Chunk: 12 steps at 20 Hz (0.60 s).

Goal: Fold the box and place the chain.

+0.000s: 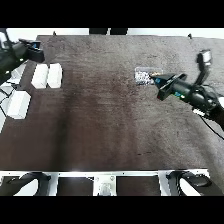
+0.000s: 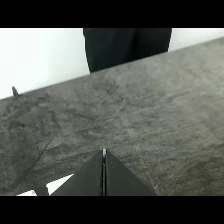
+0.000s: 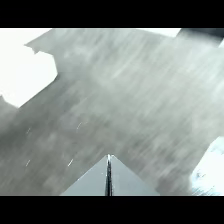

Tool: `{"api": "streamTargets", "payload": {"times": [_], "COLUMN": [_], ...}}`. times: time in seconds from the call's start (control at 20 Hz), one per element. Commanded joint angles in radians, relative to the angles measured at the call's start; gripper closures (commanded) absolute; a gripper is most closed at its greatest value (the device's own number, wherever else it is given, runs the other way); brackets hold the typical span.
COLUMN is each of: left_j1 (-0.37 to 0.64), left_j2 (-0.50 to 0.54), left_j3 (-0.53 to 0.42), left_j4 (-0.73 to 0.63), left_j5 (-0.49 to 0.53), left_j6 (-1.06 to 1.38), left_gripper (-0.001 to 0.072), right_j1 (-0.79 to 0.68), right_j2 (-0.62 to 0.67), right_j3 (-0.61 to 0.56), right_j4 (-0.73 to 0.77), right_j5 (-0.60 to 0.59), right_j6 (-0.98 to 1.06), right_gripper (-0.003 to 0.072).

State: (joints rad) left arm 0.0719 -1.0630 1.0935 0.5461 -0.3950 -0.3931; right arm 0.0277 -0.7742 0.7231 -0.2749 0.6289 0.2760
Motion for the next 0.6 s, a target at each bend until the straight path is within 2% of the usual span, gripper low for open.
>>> {"api": "streamTargets", "payload": {"times": [0.0,0.2,0.35,0.55], "left_j1": [-0.001,-0.001,-0.001,-0.001], "left_j2": [0.183,0.412,0.553,0.687], "left_j3": [-0.138,-0.423,-0.636,-0.852], "left_j4": [-0.089,-0.345,-0.425,-0.529], "left_j5": [-0.013,-0.042,-0.047,-0.047], "left_j6": [0.122,0.368,0.436,0.529], "left_gripper": [0.0693,0.0693,0.0693,0.0693], "right_j1": [0.001,0.001,0.001,0.001], "right_j2": [0.156,0.322,0.412,0.517], "right_j3": [-0.042,-0.179,-0.28,-0.42], "right_j4": [-0.037,-0.043,-0.044,-0.084], "right_j5": [-0.151,-0.251,-0.256,-0.27], "right_j6": [0.001,0.001,0.001,0.001], "right_gripper": [0.0688,0.0688,0.0688,0.0688]}}
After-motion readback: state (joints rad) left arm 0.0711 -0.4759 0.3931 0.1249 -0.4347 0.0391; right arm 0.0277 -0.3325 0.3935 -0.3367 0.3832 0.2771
